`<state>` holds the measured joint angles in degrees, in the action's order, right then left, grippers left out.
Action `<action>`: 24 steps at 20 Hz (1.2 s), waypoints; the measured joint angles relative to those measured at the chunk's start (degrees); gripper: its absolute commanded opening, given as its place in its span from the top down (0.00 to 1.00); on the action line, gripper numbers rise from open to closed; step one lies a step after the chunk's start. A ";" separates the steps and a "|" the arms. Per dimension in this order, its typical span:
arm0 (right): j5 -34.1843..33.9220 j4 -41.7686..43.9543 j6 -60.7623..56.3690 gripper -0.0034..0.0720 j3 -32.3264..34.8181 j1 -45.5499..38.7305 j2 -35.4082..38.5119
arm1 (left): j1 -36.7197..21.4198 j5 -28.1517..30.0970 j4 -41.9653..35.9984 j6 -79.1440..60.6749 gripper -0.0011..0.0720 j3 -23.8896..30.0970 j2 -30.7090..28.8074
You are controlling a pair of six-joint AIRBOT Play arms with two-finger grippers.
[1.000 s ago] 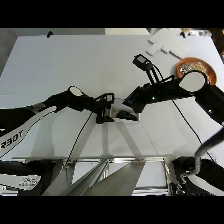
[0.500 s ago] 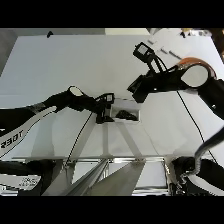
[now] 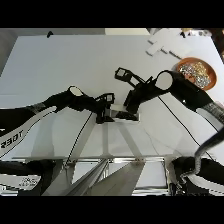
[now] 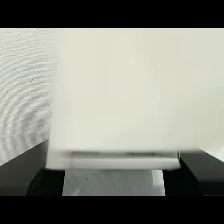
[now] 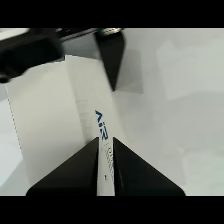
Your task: Fold the box and place the chain.
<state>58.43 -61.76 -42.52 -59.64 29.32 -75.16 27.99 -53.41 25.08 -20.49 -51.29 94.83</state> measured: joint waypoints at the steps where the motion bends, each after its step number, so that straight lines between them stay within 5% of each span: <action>1: 0.81 -0.33 0.48 0.69 0.02 0.66 0.00 | 0.00 0.00 0.00 0.00 0.85 0.00 0.00; 10: 2.67 -1.25 9.33 0.68 2.58 2.54 3.34 | 0.00 0.00 -0.02 0.00 0.85 0.00 0.00; 13: 2.56 -1.27 10.51 0.60 3.02 2.80 3.65 | 0.00 0.00 0.00 0.00 0.85 0.00 0.00; 24: -0.17 -4.48 10.91 0.67 3.32 3.19 3.80 | 0.00 0.00 -0.04 0.07 0.85 0.00 0.00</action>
<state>58.26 -66.24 -31.62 -56.31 32.51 -71.35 27.99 -53.41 25.04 -20.43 -51.29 94.83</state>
